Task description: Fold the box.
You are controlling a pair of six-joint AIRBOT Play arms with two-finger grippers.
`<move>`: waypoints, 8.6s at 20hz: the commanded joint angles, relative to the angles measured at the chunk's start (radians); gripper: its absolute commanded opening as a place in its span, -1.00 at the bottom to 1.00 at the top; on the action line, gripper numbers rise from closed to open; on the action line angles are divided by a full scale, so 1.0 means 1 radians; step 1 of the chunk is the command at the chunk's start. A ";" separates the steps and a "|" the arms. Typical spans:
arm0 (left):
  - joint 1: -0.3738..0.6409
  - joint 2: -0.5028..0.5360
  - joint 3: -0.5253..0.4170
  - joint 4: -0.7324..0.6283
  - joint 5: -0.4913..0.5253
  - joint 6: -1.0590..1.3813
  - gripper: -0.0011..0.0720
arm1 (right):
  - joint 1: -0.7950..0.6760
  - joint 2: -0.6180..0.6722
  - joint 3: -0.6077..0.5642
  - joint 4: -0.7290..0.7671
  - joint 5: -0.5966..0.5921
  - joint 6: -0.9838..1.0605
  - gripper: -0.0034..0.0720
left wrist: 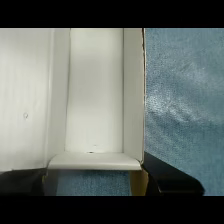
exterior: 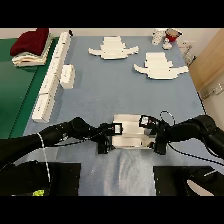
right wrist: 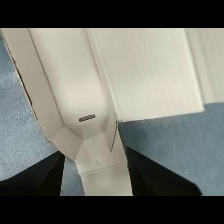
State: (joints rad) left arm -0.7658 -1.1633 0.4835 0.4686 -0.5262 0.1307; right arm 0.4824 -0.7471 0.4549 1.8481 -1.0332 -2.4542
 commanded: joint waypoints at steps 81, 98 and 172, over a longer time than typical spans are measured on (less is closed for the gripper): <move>0.000 0.000 0.000 0.000 0.001 0.000 0.31 | 0.050 -0.198 0.135 0.044 -0.058 1.139 0.37; 0.000 0.000 0.000 0.000 0.001 0.000 0.31 | 0.375 -0.454 0.302 -0.352 -0.116 1.847 0.16; 0.000 0.000 0.000 0.000 0.001 0.000 0.31 | 0.003 0.074 -0.121 0.541 0.320 0.156 -0.90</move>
State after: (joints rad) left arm -0.7658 -1.1633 0.4835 0.4690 -0.5255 0.1303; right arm 0.4328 -0.7918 0.4305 2.3920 -0.8520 -2.2692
